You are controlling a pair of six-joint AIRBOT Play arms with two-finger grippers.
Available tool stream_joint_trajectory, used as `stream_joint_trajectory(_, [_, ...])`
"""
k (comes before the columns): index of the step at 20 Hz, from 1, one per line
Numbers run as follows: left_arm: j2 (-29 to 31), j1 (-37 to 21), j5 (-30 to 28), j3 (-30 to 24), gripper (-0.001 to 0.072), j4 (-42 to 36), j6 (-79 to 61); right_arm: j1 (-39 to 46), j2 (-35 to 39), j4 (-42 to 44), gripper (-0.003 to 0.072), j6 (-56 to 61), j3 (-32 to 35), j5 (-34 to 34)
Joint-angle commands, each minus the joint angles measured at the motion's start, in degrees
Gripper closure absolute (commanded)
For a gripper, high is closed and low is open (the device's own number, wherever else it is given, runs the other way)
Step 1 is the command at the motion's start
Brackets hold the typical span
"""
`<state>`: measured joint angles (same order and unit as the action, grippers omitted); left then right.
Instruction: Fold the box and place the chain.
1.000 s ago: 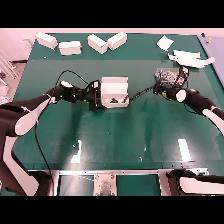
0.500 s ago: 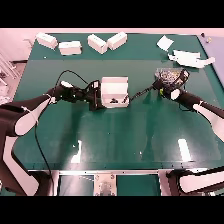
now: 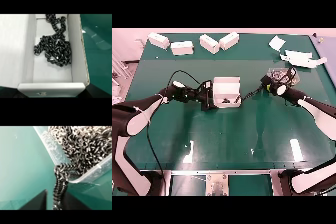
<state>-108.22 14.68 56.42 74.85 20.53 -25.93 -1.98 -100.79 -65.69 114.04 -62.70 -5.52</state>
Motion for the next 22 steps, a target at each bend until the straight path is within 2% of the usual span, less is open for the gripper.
stream_joint_trajectory(1, [0.0, -0.02, 0.0, 0.02, 0.0129, 0.0, -0.02, 0.11, -0.96, 0.61, 0.0679, -0.04, -0.98, 0.22])
stream_joint_trajectory(5, [0.0, -0.02, 0.0, 0.02, 0.0129, 0.02, -0.02, 0.66, -0.46, 0.5, 0.0676, -2.21, -0.98, 1.66])
stream_joint_trajectory(8, [0.0, -0.02, 0.02, 0.02, 0.013, 0.0, -0.02, -0.55, 3.48, -1.11, 0.0677, -2.27, -0.98, 1.64])
stream_joint_trajectory(13, [0.0, -0.02, 0.0, 0.02, 0.0129, 0.0, -0.02, -5.9, 19.12, -2.49, 0.0677, -11.69, -1.86, 1.95])
stream_joint_trajectory(16, [0.0, -0.02, 0.0, 0.02, 0.0129, 0.0, -0.02, -10.05, 29.31, -2.49, 0.0678, -20.39, -5.53, 2.14])
stream_joint_trajectory(19, [0.0, -0.02, 0.0, 0.02, 0.0129, 0.0, -0.02, -15.15, 36.22, -2.49, 0.0678, -27.76, -9.68, 2.1])
stream_joint_trajectory(22, [0.0, -0.02, 0.0, 0.02, 0.0129, 0.0, -0.02, -21.18, 39.76, -2.49, 0.0679, -34.86, -13.03, 2.1])
